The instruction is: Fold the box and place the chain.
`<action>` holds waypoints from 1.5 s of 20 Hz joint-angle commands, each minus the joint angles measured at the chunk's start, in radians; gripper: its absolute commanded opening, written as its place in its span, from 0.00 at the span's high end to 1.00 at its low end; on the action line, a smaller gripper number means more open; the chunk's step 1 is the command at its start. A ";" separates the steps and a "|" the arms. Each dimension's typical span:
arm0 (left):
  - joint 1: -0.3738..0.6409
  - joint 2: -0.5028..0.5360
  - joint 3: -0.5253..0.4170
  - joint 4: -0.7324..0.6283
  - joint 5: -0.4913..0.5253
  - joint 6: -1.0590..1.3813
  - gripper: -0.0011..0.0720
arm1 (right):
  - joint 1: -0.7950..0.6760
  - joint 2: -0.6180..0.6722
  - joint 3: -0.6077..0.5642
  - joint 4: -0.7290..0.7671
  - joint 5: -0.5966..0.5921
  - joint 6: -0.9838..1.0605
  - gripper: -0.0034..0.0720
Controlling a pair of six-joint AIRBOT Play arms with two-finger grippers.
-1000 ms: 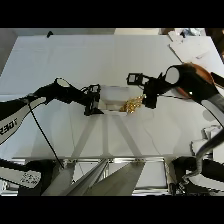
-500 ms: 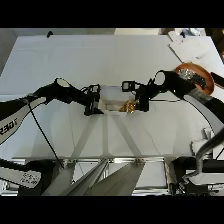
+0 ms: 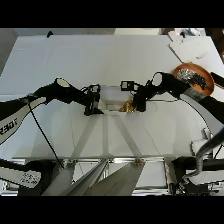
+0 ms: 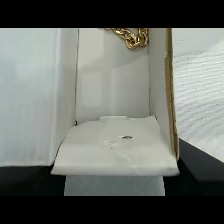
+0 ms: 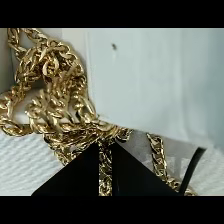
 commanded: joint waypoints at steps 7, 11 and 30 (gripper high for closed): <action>0.000 0.001 0.000 0.000 0.000 0.000 0.52 | 0.000 0.110 0.000 -0.056 0.090 0.168 0.94; 0.000 0.001 0.000 0.000 0.000 0.000 0.52 | 0.000 0.242 0.000 0.126 0.104 0.166 0.94; 0.000 0.001 0.000 0.000 0.000 0.000 0.52 | 0.235 0.229 0.000 0.051 -0.185 0.522 0.94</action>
